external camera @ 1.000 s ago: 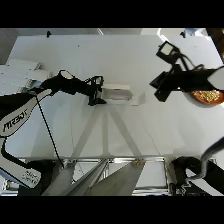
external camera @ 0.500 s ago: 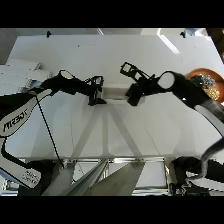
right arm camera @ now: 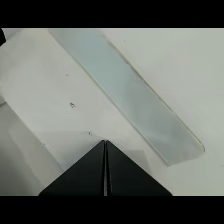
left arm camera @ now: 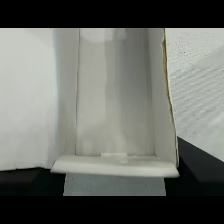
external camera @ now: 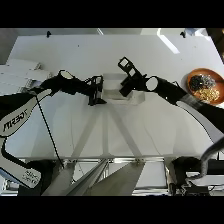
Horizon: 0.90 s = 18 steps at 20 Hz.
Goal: Fold the box and place the chain.
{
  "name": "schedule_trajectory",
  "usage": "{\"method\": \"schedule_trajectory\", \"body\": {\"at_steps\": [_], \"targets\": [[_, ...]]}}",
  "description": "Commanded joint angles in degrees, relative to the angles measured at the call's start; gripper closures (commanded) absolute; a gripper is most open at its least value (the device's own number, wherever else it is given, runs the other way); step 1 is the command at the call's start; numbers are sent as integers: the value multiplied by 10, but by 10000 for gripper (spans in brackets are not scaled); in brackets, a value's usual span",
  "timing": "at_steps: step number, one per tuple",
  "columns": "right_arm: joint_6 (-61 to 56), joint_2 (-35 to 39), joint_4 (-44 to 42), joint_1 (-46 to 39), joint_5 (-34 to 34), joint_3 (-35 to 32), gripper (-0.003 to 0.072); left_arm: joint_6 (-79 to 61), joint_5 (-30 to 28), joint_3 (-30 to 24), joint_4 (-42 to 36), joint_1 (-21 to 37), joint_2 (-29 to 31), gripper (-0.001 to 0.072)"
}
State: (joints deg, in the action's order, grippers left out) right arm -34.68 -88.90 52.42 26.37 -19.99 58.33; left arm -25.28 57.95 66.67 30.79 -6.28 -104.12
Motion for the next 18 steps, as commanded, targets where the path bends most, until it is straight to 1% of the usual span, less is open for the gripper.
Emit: {"method": "schedule_trajectory", "body": {"at_steps": [1, 5, 8, 10, 12, 15, 16, 17, 18], "targets": [[1, -11, -1, 1, -39, 0, 671, -2, 1, 0, 1, 0, 0, 414], [3, 42, -1, 1, -30, 0, 671, -2, 1, 0, 1, 0, 0, 414], [2, 101, -1, -9, -70, 0, 671, -2, 1, 0, 1, 0, 0, 414], [3, 137, 2, -23, -123, 0, 671, -2, 1, 0, 1, 0, 0, 414], [3, 164, 13, -39, -195, 0, 671, -2, 1, 0, 1, 0, 0, 414], [3, 170, 69, -66, -310, -1, 665, -2, 1, 0, 1, 0, 0, 414], [3, 163, 99, -75, -336, -2, 582, -2, 1, 0, 1, 0, 0, 414], [3, 153, 125, -81, -348, -2, 418, -2, 1, 0, 1, 0, 0, 414], [10, 139, 149, -87, -349, -2, 286, -2, 1, 0, 1, 0, 0, 414]]}}
